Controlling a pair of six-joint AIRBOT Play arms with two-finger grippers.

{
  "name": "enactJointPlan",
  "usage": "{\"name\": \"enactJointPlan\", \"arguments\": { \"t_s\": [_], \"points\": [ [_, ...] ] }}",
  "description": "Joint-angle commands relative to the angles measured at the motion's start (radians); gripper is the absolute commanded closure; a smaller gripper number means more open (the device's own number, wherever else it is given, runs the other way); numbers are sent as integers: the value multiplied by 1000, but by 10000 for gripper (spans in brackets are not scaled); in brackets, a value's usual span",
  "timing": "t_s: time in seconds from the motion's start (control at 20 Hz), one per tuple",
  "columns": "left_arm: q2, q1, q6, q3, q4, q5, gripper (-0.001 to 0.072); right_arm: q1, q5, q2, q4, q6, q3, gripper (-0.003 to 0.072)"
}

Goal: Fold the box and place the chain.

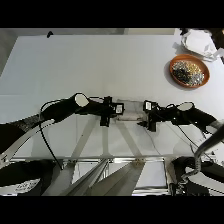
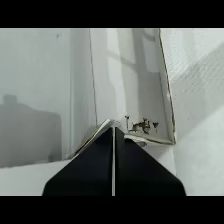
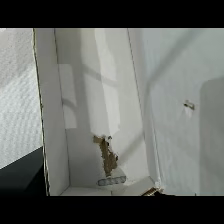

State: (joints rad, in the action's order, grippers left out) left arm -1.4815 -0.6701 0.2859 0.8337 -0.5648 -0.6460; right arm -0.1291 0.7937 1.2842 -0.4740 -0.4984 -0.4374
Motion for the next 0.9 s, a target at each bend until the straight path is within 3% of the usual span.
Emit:
{"name": "enactJointPlan", "arguments": {
  "t_s": [0.0, 0.15, 0.25, 0.4, 0.5, 0.6, 0.7, 0.85],
  "points": [
    [-24, -24, 6, 0, 39, 11, 627, 0, 0, 0, 0, 0, 0, 277],
    [-31, -30, 6, 0, 40, 10, 509, 0, 0, 0, 0, 0, 0, 277],
    [-30, -29, 5, 0, 41, 10, 381, 0, 0, 0, 0, 0, 0, 277],
    [-26, -29, 0, 0, 40, 10, 361, 0, 0, 0, 0, 0, 0, 277],
    [2, -16, -95, 0, 32, -19, 425, 0, 0, 0, 0, 0, 0, 277],
    [52, 30, -212, 0, 5, -66, 576, 0, 0, 0, 0, 0, 0, 277],
    [114, 96, -304, 0, -35, -132, 681, 0, 0, 0, 0, 0, 0, 277],
    [203, 205, -452, 0, -148, -284, 706, 0, 0, 0, 0, 0, 0, 277]
  ]
}}
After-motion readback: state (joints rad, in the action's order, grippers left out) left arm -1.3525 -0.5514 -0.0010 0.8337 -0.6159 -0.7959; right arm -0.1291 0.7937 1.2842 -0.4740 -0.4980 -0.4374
